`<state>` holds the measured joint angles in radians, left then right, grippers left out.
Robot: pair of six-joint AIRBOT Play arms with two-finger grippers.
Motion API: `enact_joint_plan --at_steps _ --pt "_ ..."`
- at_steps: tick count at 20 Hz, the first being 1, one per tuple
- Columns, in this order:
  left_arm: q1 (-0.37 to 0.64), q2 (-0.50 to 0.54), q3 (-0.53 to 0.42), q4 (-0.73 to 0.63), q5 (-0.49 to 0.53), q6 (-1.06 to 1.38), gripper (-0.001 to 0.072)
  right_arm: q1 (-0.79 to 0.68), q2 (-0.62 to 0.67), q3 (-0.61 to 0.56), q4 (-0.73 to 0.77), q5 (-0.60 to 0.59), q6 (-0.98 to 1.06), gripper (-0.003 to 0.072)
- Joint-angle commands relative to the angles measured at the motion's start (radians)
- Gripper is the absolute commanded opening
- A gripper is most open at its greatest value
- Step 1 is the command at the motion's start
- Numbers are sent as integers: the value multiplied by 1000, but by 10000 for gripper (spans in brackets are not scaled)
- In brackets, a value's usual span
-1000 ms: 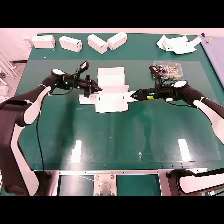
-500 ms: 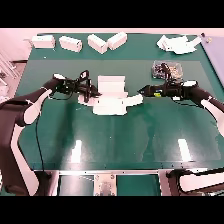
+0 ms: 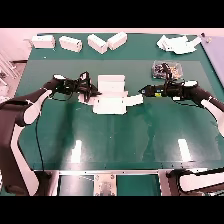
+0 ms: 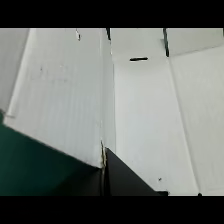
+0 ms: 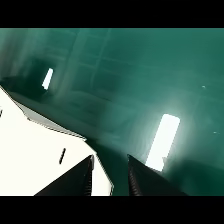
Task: Fold the box and place the chain.
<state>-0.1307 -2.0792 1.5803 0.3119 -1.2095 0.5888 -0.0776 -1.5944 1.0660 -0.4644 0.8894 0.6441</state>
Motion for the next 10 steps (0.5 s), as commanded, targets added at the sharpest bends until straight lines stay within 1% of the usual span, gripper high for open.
enact_joint_plan --at_steps 1,5,10 --pt "1 -1 0 3 -6 15 21 -1 0 1 -3 -1 -48 281" --pt "1 -1 0 3 -5 13 22 -1 0 1 -3 -21 -146 279" --pt "1 0 0 2 -3 14 22 -2 17 15 33 -18 -150 281"
